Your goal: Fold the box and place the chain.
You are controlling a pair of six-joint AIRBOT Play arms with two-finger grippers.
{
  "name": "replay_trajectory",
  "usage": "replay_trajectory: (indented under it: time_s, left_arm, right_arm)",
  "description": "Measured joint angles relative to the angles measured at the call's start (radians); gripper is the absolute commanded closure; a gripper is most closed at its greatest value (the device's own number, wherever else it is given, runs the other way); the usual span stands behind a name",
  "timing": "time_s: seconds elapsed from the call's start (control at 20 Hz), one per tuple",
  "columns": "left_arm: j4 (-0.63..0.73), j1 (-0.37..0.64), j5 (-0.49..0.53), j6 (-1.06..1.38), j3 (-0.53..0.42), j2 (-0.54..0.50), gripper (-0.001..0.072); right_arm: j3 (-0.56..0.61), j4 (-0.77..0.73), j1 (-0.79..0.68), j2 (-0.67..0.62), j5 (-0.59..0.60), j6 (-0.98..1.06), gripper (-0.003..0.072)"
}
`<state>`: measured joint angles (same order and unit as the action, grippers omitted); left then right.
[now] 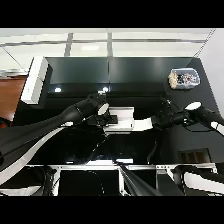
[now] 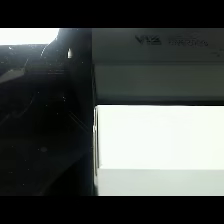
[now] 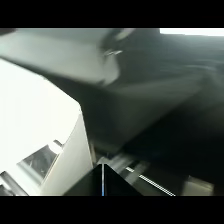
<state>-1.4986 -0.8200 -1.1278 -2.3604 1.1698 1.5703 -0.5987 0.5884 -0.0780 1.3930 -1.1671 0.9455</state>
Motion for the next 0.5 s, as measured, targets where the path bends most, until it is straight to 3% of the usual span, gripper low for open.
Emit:
replay_trajectory:
  time_s: [0.1,0.15,0.2,0.25,0.5]
  left_arm:
    - [0.0,0.0,0.0,0.0,0.0,0.0,0.0683]
    - [0.0,0.0,0.0,0.0,0.0,0.0,0.0683]
    - [0.0,0.0,0.0,0.0,0.0,0.0,0.0683]
    - [0.0,0.0,0.0,0.0,0.0,0.0,0.0683]
    - [0.0,0.0,0.001,0.0,0.0,0.0,0.0683]
  right_arm:
    - [-0.021,-0.03,0.023,0.009,-0.018,-0.051,0.0675]
    - [-0.039,-0.036,0.028,0.011,-0.031,-0.066,0.0618]
    - [-0.063,-0.032,0.032,0.013,-0.05,-0.079,0.0303]
    - [-0.088,-0.028,0.034,0.014,-0.069,-0.085,0.0076]
    - [-0.169,-0.014,0.056,0.018,-0.148,-0.079,0.0075]
